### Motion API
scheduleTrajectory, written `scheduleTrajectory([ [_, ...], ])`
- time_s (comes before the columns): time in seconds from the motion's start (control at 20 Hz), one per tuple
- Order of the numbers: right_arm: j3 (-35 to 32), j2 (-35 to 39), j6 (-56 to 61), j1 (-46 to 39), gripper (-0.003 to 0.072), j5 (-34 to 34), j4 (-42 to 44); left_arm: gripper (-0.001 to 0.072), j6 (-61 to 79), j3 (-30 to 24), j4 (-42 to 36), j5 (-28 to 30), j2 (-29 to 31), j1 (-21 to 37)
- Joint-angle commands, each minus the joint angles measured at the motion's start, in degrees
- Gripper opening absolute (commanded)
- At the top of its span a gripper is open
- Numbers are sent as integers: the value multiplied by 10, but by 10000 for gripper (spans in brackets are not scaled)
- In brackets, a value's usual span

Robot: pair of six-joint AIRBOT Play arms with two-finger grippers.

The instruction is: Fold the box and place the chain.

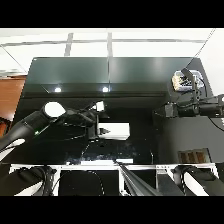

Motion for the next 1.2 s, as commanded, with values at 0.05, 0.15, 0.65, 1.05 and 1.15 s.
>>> scheduleTrajectory([
  [0.05, 0, 2, 1, -3, 16, -4, -3, 707, -65, 29, -6, 7, -69, -27],
  [0.15, 0, 2, 1, -3, 16, -6, -3, 707, -65, 29, -5, -3, -79, -28],
  [0.65, 0, 2, 1, -3, 16, -9, -5, 707, -35, 29, -4, -38, -87, -29],
  [1.05, 0, 2, 1, -3, 16, -9, -5, 708, -26, 29, 51, -14, -88, -59],
  [1.15, 0, 2, 1, -3, 16, -9, -4, 708, -26, 29, 54, 26, -97, -88],
])
